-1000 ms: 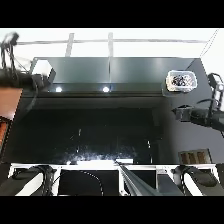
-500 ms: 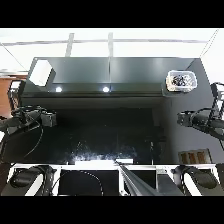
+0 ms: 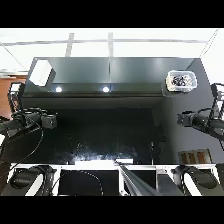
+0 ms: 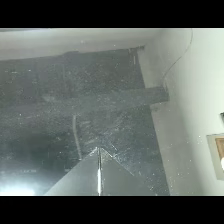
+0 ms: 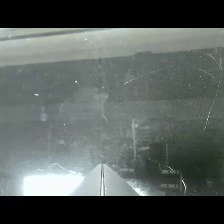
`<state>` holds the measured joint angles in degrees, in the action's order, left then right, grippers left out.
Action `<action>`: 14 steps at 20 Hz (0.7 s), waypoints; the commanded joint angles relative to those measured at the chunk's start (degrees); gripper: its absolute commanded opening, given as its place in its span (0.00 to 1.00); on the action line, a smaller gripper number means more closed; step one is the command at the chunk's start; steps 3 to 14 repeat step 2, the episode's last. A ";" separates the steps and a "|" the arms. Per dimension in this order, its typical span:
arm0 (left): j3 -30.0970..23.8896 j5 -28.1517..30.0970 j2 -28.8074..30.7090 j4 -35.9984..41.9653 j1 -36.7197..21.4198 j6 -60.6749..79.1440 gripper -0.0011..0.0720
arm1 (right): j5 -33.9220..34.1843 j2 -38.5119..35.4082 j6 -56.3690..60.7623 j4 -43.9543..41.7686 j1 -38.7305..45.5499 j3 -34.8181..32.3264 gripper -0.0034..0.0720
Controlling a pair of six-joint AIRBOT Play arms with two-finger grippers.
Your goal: Fold the box and place the chain.
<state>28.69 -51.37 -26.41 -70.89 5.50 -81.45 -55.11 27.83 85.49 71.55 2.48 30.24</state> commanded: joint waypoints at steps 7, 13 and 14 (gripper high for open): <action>-0.04 0.04 0.07 0.00 0.02 0.02 0.06 | 0.00 -0.04 0.00 0.04 0.02 -0.02 0.06; -0.04 0.04 0.07 0.00 0.02 0.02 0.06 | 0.00 -0.04 0.00 0.04 0.02 -0.02 0.06; -0.04 0.04 0.07 0.00 0.02 0.02 0.06 | 0.00 -0.04 0.00 0.04 0.02 -0.02 0.06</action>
